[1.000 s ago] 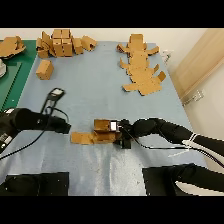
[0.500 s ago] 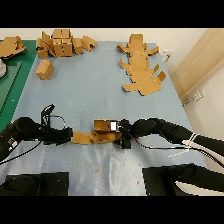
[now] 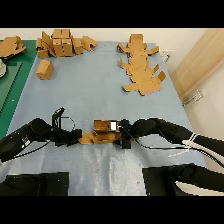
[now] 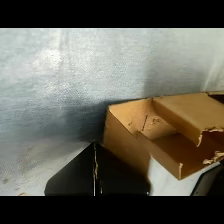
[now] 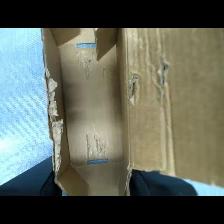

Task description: Fold the box.

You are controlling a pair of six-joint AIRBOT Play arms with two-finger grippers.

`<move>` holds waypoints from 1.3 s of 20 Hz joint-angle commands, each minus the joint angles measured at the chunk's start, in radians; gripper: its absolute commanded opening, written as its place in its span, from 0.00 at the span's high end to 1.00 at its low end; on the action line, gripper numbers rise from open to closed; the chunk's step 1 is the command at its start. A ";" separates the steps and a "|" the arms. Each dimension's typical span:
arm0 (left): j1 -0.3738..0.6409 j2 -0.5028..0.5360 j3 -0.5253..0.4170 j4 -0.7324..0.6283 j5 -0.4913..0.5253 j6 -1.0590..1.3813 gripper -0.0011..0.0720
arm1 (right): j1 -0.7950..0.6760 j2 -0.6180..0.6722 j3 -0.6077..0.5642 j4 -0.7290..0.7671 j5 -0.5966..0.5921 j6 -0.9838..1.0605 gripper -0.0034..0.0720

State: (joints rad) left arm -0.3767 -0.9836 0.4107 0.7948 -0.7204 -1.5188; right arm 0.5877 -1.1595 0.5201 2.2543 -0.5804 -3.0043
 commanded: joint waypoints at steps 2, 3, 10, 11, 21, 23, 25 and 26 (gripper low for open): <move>-0.048 -0.006 0.000 -0.049 0.058 0.003 0.97 | 0.000 -0.001 0.000 0.001 0.001 0.000 0.37; -0.053 0.000 0.000 -0.076 0.055 0.017 0.97 | 0.000 -0.001 0.000 0.000 0.000 0.000 0.37; -0.107 0.090 0.002 -0.145 0.067 -0.015 0.97 | 0.000 -0.001 0.000 0.001 0.001 0.000 0.37; -0.127 0.090 0.002 -0.145 0.084 -0.024 0.97 | 0.000 -0.001 0.000 0.001 0.001 0.000 0.37; -0.229 0.090 0.032 0.035 0.163 -0.254 0.97 | 0.000 -0.001 0.000 0.000 0.001 0.000 0.37; -0.229 0.090 0.034 0.136 0.160 -0.359 0.97 | 0.000 -0.001 0.000 0.001 0.001 0.000 0.37; -0.229 0.090 0.045 0.200 0.150 -0.416 0.97 | 0.000 -0.001 0.000 0.000 0.001 0.000 0.37; -0.230 0.090 0.057 0.206 0.149 -0.420 0.97 | 0.000 -0.001 0.000 0.000 0.001 0.000 0.37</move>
